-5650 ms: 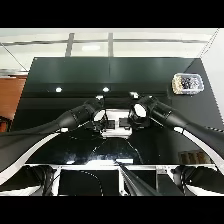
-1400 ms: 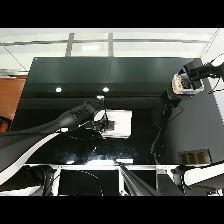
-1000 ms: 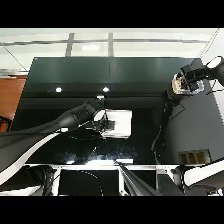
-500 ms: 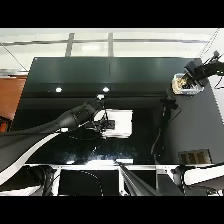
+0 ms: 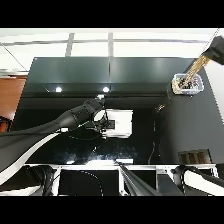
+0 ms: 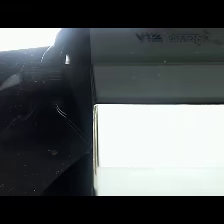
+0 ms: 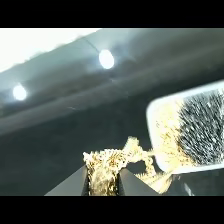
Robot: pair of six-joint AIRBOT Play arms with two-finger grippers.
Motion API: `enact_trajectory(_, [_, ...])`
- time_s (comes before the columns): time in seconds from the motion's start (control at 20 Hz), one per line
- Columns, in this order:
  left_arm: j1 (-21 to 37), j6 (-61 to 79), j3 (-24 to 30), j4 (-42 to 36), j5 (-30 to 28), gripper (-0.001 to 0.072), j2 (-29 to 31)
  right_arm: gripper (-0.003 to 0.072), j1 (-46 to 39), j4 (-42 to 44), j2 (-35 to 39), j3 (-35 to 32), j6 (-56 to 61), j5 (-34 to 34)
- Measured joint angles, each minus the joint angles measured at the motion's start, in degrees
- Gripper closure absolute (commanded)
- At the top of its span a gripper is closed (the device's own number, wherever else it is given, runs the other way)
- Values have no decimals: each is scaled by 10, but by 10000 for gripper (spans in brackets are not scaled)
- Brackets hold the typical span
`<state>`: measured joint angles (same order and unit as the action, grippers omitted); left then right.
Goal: Fold the box and place the chain.
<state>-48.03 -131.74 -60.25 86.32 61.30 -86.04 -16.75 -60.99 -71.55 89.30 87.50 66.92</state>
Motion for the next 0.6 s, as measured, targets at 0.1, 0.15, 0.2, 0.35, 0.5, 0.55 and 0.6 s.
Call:
enact_trajectory(0.1, [0,0,0,0,0,680,0,683,0,19,37,0,-19,16])
enact_trajectory(0.15, [0,0,0,0,0,680,0,684,1,31,53,0,-29,27])
enact_trajectory(0.2, [0,0,0,0,0,680,0,684,2,45,68,0,-40,39])
enact_trajectory(0.35, [0,0,0,0,0,680,0,684,15,81,105,0,-67,66])
enact_trajectory(0.5, [0,0,0,0,0,680,0,684,38,120,134,0,-88,80])
enact_trajectory(0.55, [0,0,0,0,2,680,0,684,44,132,142,0,-94,84])
enact_trajectory(0.6, [0,0,0,0,4,680,0,684,51,143,149,0,-99,88])
